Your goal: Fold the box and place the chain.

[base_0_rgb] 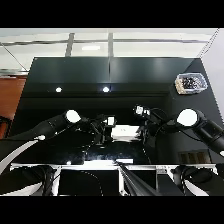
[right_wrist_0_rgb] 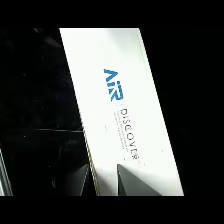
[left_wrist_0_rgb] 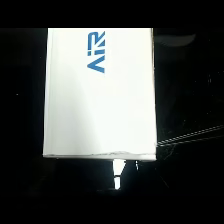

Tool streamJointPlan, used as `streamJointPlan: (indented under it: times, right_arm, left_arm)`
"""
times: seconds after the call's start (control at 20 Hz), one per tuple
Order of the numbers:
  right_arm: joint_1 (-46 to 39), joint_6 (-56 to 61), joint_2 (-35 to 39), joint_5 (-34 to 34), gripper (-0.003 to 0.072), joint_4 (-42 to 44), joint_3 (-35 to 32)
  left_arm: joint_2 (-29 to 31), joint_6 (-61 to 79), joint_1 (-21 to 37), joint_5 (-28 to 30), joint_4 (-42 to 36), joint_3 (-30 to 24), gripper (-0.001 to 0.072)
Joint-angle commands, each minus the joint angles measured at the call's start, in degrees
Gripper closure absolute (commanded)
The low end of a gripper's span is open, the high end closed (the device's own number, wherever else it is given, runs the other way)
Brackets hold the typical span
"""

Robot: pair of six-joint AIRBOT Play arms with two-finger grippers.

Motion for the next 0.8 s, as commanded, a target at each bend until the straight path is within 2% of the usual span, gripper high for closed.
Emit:
streamJointPlan:
  times: [0.0,0.15,0.25,0.3,0.35,0.4,0.45,0.55,0.65,0.75]
  right_arm:
    - [0.02,2.60,0.55,-0.11,0.0475,0.37,0.85]
    - [0.00,5.55,1.31,0.11,0.0476,0.42,1.79]
    - [-0.61,11.63,2.19,0.31,0.0477,0.37,1.77]
    - [-2.14,18.05,2.49,1.09,0.0510,0.31,1.77]
    - [-4.66,25.09,2.49,2.75,0.0662,0.33,1.75]
    - [-8.09,30.93,2.49,4.74,0.0686,0.90,1.36]
    - [-11.30,32.06,2.49,6.69,0.0686,4.37,0.28]
    - [-15.89,31.32,2.47,7.54,0.0686,18.67,-3.87]
    - [-15.23,31.50,2.32,4.39,0.0683,30.93,-7.56]
    - [-11.10,31.91,1.53,0.33,0.0683,34.12,-8.52]
  left_arm:
    - [-0.02,0.02,0.00,0.02,0.00,-0.02,0.0386]
    - [-0.02,0.00,0.00,0.02,0.00,-0.02,0.0386]
    - [-0.02,0.00,0.00,0.02,0.00,-0.02,0.0386]
    - [-0.02,0.00,0.00,0.02,0.00,-0.02,0.0386]
    - [-0.02,0.00,0.00,0.00,0.00,-0.02,0.0386]
    - [-0.02,0.00,0.00,0.00,0.00,-0.02,0.0386]
    - [-0.02,0.00,0.00,0.02,0.00,-0.02,0.0386]
    - [-0.02,0.02,0.00,0.00,0.00,-0.02,0.0386]
    - [-0.02,0.02,0.00,0.02,0.00,-0.02,0.0386]
    - [-0.02,0.00,0.00,0.02,0.00,-0.02,0.0386]
